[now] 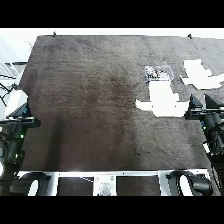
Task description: Fold the box and place the chain.
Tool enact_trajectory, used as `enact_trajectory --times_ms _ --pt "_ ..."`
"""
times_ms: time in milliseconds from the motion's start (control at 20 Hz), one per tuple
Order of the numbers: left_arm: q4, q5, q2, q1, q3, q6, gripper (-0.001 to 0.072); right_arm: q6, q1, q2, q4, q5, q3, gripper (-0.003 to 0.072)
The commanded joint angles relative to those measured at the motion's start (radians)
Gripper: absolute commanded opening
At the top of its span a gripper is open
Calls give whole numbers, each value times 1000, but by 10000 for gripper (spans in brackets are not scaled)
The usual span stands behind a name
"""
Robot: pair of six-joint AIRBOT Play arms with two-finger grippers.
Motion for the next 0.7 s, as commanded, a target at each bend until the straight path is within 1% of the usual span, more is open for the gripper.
enact_trajectory --times_ms 0,150,200,300,400,500,600,650 --pt "0 0 0 1 0 0 21 1 0 0 -3 -1 0 515" --pt "0 0 0 1 0 0 20 31 0 0 1 15 0 513" --pt "0 0 0 1 0 0 20 34 0 0 -6 37 10 436" --pt "0 0 0 1 0 0 21 35 0 -6 -23 43 24 436" --pt "0 0 0 1 0 0 20 49 -1 -57 -22 23 64 436" --pt "0 1 0 1 0 0 20 91 -1 -185 -22 16 146 447" --pt "0 0 0 1 0 0 20 152 -24 -362 -22 21 250 447" --pt "0 1 0 1 0 0 20 182 -49 -468 -23 47 308 452"
